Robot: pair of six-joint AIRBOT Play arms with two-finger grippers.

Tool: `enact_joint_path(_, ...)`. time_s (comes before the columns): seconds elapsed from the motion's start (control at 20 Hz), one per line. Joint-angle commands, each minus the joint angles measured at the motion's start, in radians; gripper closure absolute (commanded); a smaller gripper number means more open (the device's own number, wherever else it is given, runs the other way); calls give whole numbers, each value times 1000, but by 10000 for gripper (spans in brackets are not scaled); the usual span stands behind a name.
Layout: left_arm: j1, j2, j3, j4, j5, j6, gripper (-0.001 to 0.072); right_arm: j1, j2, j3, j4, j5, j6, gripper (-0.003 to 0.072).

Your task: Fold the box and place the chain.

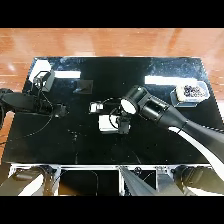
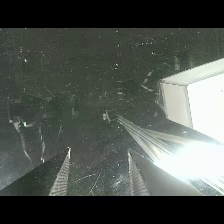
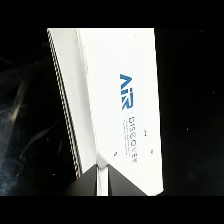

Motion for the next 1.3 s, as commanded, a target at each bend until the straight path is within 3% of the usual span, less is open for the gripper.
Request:
enact_joint_path(0.0, 1, 0, 0, 0, -2, 0, 243, -2, -3, 0, 13, 0, 1, 599)
enact_joint_path(1.25, 0, 0, 0, -3, -1, 0, 243, -14, -44, 0, 84, 0, 19, 599)
